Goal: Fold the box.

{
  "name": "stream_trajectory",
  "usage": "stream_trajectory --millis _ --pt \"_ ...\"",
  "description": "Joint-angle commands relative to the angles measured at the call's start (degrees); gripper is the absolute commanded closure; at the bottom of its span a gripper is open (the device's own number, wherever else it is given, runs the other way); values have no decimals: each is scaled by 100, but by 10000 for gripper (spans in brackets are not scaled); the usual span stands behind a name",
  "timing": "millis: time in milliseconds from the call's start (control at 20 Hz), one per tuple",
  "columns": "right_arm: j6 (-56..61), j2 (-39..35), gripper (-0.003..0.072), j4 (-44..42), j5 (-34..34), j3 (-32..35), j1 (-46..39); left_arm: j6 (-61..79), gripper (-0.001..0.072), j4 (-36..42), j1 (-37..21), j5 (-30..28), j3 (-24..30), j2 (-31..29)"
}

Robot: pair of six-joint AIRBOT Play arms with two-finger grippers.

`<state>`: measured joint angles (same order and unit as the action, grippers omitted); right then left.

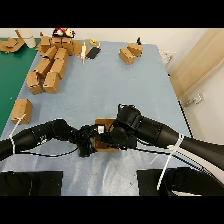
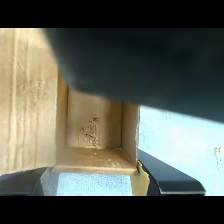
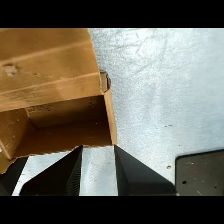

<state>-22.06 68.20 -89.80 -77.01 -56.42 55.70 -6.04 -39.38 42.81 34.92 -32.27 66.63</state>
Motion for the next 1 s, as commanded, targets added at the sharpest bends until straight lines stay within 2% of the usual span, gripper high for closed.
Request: stream_trajectory --millis 0,100,350,500,550,600,800,900,950 --pt "20 -7 394 -4 -20 -4 0 2 186 -2 -2 2 -4 -2" --pt "20 -7 394 2 -63 -4 0 2 186 -2 -2 2 -4 -2" --pt "20 -7 543 118 -485 -4 0 2 186 -4 -2 2 -4 -2" --pt "17 -7 554 258 -710 -4 0 2 186 -2 -2 2 -4 -2" --pt "11 -7 647 295 -785 -4 -7 2 186 -4 -2 2 -4 -2" --pt "-2 -7 680 328 -896 -4 -33 4 186 -2 -2 2 -4 -2" --pt "-179 -153 685 811 -1445 22 -251 4 186 -2 -2 0 -4 -2" --pt "-654 -365 685 857 -1290 105 -824 4 186 -2 -2 0 -4 -2" --pt "-1034 -474 686 800 -933 186 -1246 2 186 -2 -2 2 -4 -2"
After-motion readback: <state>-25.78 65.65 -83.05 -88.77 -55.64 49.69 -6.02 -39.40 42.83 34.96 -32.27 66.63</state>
